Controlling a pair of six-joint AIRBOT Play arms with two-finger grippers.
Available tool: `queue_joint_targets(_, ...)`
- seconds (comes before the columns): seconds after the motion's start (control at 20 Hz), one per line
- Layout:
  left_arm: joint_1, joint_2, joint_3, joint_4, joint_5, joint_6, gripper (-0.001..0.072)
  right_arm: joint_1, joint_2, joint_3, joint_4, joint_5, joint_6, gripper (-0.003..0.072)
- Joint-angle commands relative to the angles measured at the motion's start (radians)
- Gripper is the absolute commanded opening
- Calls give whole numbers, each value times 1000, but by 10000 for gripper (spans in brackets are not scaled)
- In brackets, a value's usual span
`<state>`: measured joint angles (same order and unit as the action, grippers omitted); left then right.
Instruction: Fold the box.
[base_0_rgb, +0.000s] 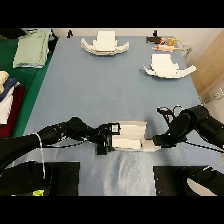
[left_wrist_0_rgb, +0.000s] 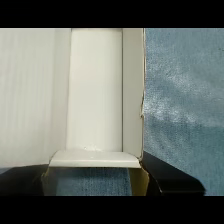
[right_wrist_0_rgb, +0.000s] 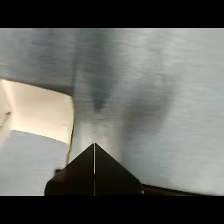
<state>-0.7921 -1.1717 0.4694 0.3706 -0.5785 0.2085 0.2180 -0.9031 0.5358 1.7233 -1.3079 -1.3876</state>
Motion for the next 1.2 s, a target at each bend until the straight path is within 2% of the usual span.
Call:
queue_joint_targets(0.0,0,0,1,0,0,0,532,-4,35,-9,122,27,-31,3)
queue_joint_targets(0.1,0,0,1,0,0,0,531,-4,80,-9,126,27,-43,15)
queue_joint_targets(0.2,0,0,1,0,0,0,532,-4,111,-9,132,25,-46,184)
queue_joint_targets(0.25,0,0,1,0,0,0,532,-4,118,-9,140,27,-46,228)
queue_joint_targets(0.7,0,0,1,0,0,0,532,-4,121,39,206,53,-99,242)
queue_joint_targets(0.75,0,0,1,0,0,0,532,-4,121,40,209,64,-99,277)
queue_joint_targets(0.8,0,0,1,0,0,0,531,-4,118,40,214,74,-99,475)
queue_joint_targets(0.85,0,0,1,0,0,0,532,-4,114,40,223,79,-99,533)
queue_joint_targets(1.15,0,0,1,0,0,0,532,30,28,40,307,125,-98,530)
